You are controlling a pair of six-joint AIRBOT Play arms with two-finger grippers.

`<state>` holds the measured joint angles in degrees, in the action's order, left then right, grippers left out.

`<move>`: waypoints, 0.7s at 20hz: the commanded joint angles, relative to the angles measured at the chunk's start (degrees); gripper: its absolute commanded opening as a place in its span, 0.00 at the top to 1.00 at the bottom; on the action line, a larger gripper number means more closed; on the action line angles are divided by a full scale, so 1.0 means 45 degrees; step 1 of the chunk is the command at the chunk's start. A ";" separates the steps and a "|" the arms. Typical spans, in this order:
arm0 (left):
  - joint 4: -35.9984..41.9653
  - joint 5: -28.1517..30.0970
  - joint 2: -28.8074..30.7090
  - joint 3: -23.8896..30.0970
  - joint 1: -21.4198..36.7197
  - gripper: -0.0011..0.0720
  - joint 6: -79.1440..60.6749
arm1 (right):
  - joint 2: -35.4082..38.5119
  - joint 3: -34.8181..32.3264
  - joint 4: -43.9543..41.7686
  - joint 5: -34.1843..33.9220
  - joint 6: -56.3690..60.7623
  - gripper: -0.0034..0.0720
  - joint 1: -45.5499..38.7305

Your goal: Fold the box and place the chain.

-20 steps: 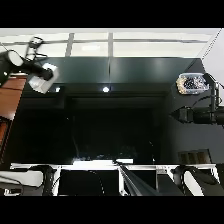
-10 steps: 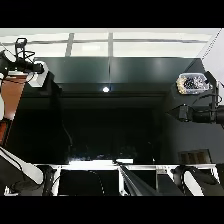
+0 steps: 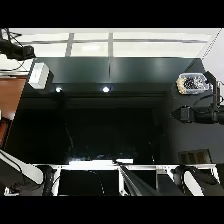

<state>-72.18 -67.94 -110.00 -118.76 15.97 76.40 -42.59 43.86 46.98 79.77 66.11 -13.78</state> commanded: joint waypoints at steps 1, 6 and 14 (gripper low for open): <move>0.1520 -0.2263 0.1982 0.1287 -0.0369 0.95 0.1132 | 0.0010 0.0627 0.1277 0.0933 -0.0121 0.94 -0.0005; 0.1535 -0.0743 0.7368 0.7563 -0.2798 0.95 0.1078 | 0.0359 0.0690 0.2011 -0.0971 -0.0238 0.94 0.0034; 0.1389 0.5761 1.7660 1.9710 -0.6324 0.95 0.0840 | 0.1671 -0.2200 0.2030 -0.9481 -0.3026 0.94 0.0525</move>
<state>-65.91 -52.27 -44.36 -46.39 -8.88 79.94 -35.83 39.70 55.61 50.39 55.11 -11.68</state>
